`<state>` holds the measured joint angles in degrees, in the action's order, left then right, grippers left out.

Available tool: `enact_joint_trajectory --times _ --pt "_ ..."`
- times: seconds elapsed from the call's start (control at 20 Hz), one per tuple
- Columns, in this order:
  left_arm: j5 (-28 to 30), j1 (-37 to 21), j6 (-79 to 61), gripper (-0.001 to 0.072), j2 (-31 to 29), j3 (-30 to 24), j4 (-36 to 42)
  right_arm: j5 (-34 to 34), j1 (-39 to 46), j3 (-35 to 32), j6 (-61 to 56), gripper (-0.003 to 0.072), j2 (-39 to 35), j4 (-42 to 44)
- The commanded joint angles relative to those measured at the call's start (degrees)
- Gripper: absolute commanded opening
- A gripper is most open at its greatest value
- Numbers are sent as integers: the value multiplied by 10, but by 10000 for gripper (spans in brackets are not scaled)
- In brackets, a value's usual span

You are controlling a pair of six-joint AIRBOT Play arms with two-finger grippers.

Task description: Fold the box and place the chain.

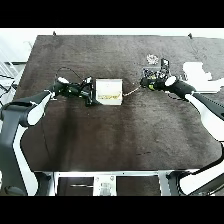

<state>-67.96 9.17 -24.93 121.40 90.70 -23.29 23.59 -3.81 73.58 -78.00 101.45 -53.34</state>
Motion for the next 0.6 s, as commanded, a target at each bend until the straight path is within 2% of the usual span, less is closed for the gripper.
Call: enact_joint_trajectory --times 0.0,0.05,0.1,0.25,0.55 --pt "0 0 0 429 0 0 0 -9 -4 40 11 225 45 23" --pt "0 0 0 428 0 0 0 -19 -4 40 16 89 45 22" --pt "0 0 0 428 0 0 0 -17 -4 40 22 12 39 21" --pt "0 0 0 428 0 0 0 43 -4 32 23 11 -16 -4" --pt "0 0 0 429 0 0 0 145 -46 11 67 9 -213 -36"
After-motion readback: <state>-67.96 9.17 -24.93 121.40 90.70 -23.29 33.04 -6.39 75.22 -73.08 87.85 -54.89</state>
